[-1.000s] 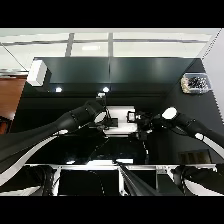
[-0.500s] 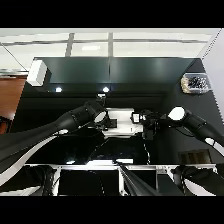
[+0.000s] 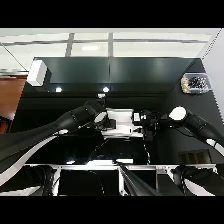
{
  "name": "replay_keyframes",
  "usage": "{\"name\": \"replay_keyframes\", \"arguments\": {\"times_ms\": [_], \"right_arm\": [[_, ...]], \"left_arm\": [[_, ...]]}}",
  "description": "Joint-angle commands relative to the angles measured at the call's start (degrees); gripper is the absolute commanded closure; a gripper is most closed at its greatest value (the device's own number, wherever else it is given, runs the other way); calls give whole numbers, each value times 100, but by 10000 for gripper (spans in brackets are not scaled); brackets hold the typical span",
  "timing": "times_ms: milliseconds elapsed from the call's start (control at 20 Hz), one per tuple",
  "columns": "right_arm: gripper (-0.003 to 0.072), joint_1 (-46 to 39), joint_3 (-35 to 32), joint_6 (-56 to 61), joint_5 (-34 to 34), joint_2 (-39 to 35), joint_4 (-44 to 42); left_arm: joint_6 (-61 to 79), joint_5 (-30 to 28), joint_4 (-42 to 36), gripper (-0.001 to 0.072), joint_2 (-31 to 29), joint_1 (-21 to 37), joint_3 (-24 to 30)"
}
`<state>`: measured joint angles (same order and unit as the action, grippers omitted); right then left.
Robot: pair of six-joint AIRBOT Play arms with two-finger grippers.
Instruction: Fold the box and place the chain.
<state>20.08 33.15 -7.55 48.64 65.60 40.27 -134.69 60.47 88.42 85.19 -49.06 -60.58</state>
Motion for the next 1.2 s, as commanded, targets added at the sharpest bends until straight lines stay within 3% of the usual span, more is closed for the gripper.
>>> {"name": "replay_keyframes", "arguments": {"times_ms": [0, 300, 550, 600, 650, 750, 800, 850, 900, 1000, 1150], "right_arm": [[450, 13, 2, 175, 20, 59, -452], [450, 398, 2, 507, -496, 448, -951], [449, 398, 2, 691, -271, 455, -955], [384, 398, 2, 754, -295, 455, -960], [251, 398, 2, 804, -310, 455, -960], [291, 398, 2, 883, -306, 455, -953], [444, 398, 2, 984, -302, 455, -951], [321, 398, 2, 994, -328, 455, -953], [267, 398, 2, 994, -345, 455, -951], [654, 391, 7, 1158, -341, 428, -804], [672, 157, 129, 2822, -52, 72, -4]], "left_arm": [[11, -42, 4, 685, 2, 2, 0], [11, -35, 2, 685, 2, 2, 0], [11, -35, -4, 685, 2, 2, 0], [11, -35, -17, 685, 2, 2, 0], [11, -35, -20, 685, 2, 2, 0], [11, -31, -22, 685, 2, 2, 0], [11, -20, -39, 685, 2, 2, 0], [11, -20, -44, 685, 2, 2, 0], [11, -17, -46, 685, 2, 2, 0], [11, -17, -44, 685, 2, 2, 0], [11, -17, -44, 685, 2, 2, 0]]}}
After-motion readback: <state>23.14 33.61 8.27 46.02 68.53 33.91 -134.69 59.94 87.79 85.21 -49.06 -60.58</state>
